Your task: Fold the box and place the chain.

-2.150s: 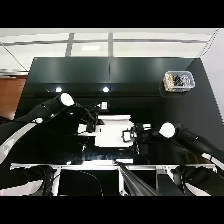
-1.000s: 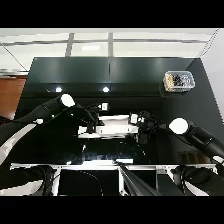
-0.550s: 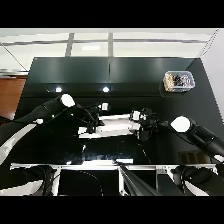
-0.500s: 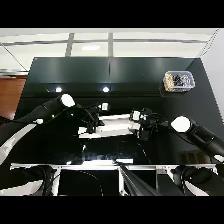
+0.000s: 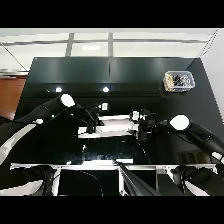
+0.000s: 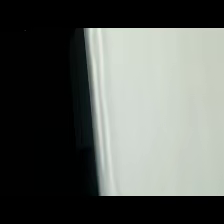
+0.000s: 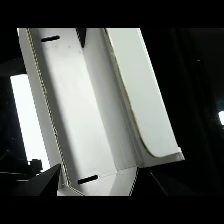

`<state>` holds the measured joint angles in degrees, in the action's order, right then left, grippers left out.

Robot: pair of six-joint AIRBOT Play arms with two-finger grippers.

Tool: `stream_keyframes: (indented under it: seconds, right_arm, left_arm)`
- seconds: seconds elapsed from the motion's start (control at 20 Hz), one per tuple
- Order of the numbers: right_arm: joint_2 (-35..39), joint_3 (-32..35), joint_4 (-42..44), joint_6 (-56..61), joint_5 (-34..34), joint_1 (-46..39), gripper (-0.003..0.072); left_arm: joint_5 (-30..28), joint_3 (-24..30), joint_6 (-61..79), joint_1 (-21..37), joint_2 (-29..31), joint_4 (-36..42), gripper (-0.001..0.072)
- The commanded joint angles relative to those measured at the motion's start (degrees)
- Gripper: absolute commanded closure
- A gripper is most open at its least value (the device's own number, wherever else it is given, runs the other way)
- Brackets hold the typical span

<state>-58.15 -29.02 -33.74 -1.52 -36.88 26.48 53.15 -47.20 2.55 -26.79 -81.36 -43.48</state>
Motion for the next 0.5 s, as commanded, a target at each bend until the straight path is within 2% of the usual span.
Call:
stream_keyframes:
  seconds: [0.0, 0.2, 0.45]
  right_arm:
    - [-1.9, 0.0, 5.0, -4.5, -1.6, -0.4, 0.0082]
    - [-4.4, 0.0, 6.7, -6.8, -5.2, -0.4, 0.0082]
    - [-7.3, 0.0, 6.7, -10.1, -6.2, -0.3, 0.0082]
  left_arm:
    - [-0.1, 0.0, 0.0, 0.0, 0.1, 0.0, 0.0681]
    - [-0.1, 0.0, 0.0, 0.0, 0.1, 0.0, 0.0681]
    - [-0.2, 0.2, 0.0, 0.0, 0.0, 0.0, 0.0682]
